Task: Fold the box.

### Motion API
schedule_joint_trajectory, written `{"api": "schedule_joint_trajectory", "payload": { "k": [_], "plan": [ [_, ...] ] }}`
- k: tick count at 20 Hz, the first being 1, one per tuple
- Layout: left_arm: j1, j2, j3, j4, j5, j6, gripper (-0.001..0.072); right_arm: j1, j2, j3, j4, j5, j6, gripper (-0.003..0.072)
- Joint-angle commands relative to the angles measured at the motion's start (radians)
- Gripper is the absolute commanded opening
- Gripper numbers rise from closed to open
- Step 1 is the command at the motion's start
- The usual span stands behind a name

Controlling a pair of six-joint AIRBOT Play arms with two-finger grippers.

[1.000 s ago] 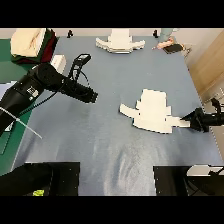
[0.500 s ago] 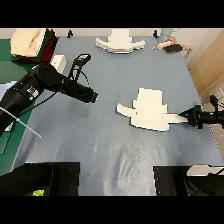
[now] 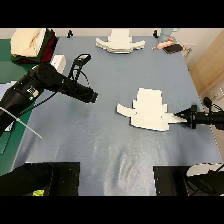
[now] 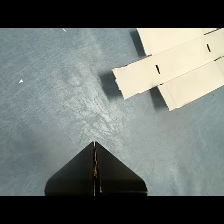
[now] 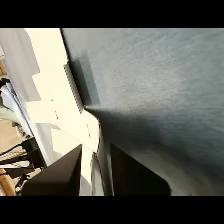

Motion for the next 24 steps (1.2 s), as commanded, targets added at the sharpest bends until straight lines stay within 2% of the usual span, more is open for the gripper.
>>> {"api": "schedule_joint_trajectory", "payload": {
  "k": [1, 3, 6, 9, 12, 15, 18, 22, 24],
  "plan": [
    [0.0, 0.0, 0.0, 0.0, 0.0, 0.0, 0.0016, 0.041, -0.014, 0.019, 0.0, 0.017, -0.009, 0.0095],
    [0.0, 0.0, 0.0, 0.0, 0.0, 0.0, 0.0016, 0.07, -0.013, 0.044, -0.002, 0.052, -0.016, 0.0001],
    [0.0, 0.0, 0.0, 0.0, 0.0, 0.0, 0.0016, 0.119, 0.002, 0.054, 0.011, 0.072, -0.014, 0.0001],
    [0.0, 0.0, 0.0, 0.0, 0.0, 0.0, 0.0016, 0.218, 0.056, 0.033, 0.094, 0.065, -0.022, 0.0001],
    [0.0, 0.0, 0.0, 0.0, 0.007, 0.0, 0.0016, 0.364, 0.175, -0.069, 0.206, -0.067, -0.052, 0.0001],
    [0.0, 0.0, 0.0, 0.0, 0.012, 0.0, 0.0016, 0.539, 0.323, -0.183, 0.201, -0.252, -0.051, 0.0001],
    [0.0, 0.0, 0.0, -0.001, 0.066, 0.0, 0.0016, 0.681, 0.467, -0.247, 0.199, -0.381, -0.047, 0.0001],
    [0.0, 0.0, 0.0, -0.013, 0.067, 0.0, 0.0016, 0.822, 0.623, -0.3, 0.093, -0.558, 0.083, 0.0],
    [0.0, 0.0, 0.0, -0.036, 0.068, 0.0, 0.0016, 0.865, 0.65, -0.333, 0.03, -0.589, 0.142, 0.0001]
  ]
}}
